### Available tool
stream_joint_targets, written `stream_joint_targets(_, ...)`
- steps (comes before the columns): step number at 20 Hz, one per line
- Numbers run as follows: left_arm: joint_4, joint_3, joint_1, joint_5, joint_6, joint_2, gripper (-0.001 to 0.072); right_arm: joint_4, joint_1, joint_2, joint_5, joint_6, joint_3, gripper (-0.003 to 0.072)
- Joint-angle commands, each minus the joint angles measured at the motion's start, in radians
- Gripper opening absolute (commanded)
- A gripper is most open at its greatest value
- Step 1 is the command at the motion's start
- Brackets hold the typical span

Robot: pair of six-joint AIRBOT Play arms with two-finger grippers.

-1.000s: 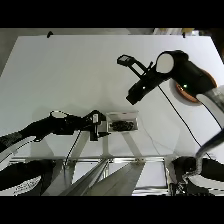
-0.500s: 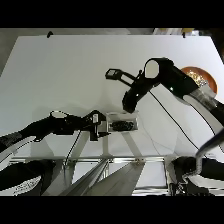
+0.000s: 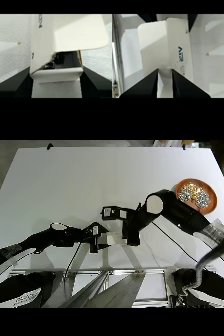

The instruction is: Fold the box and place the chain.

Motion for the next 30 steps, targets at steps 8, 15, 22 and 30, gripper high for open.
stream_joint_targets(8, 0.000, 0.000, 0.000, 0.000, 0.000, 0.001, 0.0203, -0.061, 0.030, 0.014, -0.130, -0.013, -0.028, 0.0327)
stream_joint_targets(15, 0.000, 0.000, 0.000, 0.000, 0.000, 0.001, 0.0203, -0.060, 0.030, 0.015, -0.151, -0.012, -0.063, 0.0238)
stream_joint_targets(22, 0.000, 0.000, 0.000, 0.000, 0.000, 0.001, 0.0203, -0.060, 0.030, 0.014, -0.158, -0.012, -0.063, 0.0108)
stream_joint_targets(30, 0.000, 0.000, 0.000, 0.000, 0.000, 0.001, 0.0203, -0.047, 0.030, 0.014, -0.223, -0.001, -0.133, 0.0120)
